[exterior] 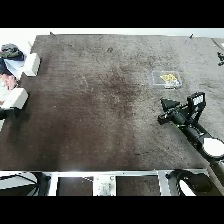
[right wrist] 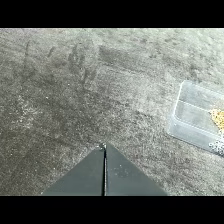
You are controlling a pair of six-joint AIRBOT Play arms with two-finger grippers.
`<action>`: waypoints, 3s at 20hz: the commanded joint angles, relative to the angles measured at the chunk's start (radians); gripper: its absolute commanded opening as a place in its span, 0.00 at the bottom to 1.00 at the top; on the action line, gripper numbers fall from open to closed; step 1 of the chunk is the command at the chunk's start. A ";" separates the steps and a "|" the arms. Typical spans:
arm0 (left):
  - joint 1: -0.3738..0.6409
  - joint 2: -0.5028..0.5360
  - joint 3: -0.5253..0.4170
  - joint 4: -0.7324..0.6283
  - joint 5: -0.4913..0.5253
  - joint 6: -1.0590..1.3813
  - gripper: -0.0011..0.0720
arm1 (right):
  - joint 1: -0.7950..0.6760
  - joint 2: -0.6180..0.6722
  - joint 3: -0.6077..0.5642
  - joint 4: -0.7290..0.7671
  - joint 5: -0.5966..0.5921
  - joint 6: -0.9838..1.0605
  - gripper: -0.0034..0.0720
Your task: Fold the box and place the chain.
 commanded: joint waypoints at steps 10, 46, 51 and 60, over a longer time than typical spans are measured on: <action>0.000 -0.020 0.000 -0.003 -0.031 -0.019 0.02 | 0.000 0.001 0.000 0.000 0.000 0.000 0.06; -0.431 0.801 -0.043 -0.580 0.220 0.034 0.02 | 0.000 0.001 0.000 0.000 0.000 0.000 0.06; -0.699 1.022 -0.254 -0.570 0.614 0.062 0.02 | 0.000 0.001 0.000 0.000 0.000 0.000 0.06; -0.835 1.117 -0.512 -0.570 0.709 0.061 0.02 | 0.000 0.001 0.000 0.000 0.001 0.001 0.06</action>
